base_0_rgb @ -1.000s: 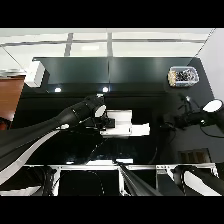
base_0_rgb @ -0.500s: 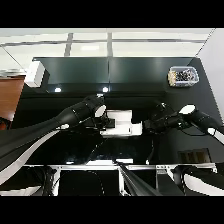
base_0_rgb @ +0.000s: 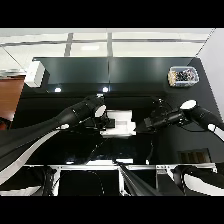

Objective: Fold the box and place the chain.

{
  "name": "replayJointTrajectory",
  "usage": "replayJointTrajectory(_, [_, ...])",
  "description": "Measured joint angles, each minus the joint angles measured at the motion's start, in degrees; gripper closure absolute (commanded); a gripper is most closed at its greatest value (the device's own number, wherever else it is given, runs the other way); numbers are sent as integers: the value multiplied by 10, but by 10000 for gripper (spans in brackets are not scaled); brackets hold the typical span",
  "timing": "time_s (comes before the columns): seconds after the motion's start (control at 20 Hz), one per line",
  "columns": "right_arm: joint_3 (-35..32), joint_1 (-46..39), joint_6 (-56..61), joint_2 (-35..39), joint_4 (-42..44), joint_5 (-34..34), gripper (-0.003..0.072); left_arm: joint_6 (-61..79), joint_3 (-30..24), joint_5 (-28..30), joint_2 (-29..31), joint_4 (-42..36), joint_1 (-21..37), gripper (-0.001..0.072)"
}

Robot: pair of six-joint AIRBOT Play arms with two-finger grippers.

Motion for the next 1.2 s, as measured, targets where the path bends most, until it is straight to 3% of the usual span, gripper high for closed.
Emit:
replayJointTrajectory(0.35, [17, 6, 13, 1, 3, 6, 202, 0, 0, 0, 0, 0, 0, 685])
replayJointTrajectory(0.9, [63, 97, 113, 5, -28, -57, 204, 0, 0, 0, 0, 0, 0, 684])
replayJointTrajectory(0.95, [72, 108, 133, 5, -41, -63, 224, 0, 0, 0, 0, 0, 0, 684])
replayJointTrajectory(1.0, [82, 121, 157, 5, -56, -69, 366, 0, 0, 0, 0, 0, 0, 685])
replayJointTrajectory(1.2, [119, 173, 263, 5, -136, -80, 376, 0, 0, -2, 0, 0, 0, 685])
